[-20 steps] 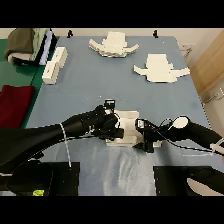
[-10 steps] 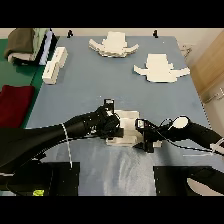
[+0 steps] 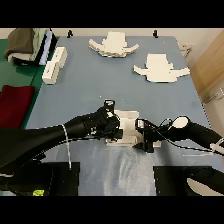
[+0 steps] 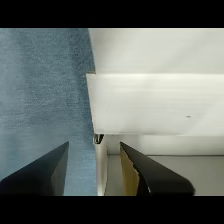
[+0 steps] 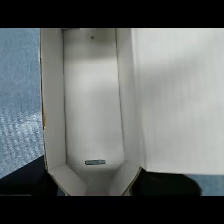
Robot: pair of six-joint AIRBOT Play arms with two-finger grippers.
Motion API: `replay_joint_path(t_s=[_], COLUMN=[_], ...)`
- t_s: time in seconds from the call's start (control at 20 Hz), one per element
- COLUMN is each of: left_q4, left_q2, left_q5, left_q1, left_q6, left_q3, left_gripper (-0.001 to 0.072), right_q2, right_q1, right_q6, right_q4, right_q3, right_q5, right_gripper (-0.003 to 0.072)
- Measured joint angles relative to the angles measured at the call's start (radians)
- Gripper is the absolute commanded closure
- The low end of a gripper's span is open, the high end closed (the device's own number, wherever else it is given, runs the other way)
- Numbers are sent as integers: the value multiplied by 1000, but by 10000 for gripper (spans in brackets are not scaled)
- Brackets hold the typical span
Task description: Fold the box.
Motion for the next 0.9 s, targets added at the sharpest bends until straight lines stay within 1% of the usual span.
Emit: replay_joint_path(t_s=[0.25,0.35,0.5,0.55,0.75,0.85,0.9], left_q4=[5,6,8,9,8,9,8], left_q2=[-1,-3,-16,-23,-51,-64,-68], left_q5=[4,7,7,8,5,-11,-18], left_q1=[1,0,1,0,0,0,0], left_q6=[0,-4,-8,-10,-13,-15,-15], left_q3=[1,1,5,9,29,35,37], left_gripper=[216,235,242,305,305,309,427], right_q2=[0,0,0,0,0,0,0], right_q1=[0,0,0,0,0,0,0], right_q6=[0,0,0,0,0,0,0], right_q4=[0,0,0,0,0,0,0], right_q3=[0,0,0,0,0,0,0], right_q5=[0,0,0,0,0,0,0], right_gripper=[136,136,136,136,136,136,136])
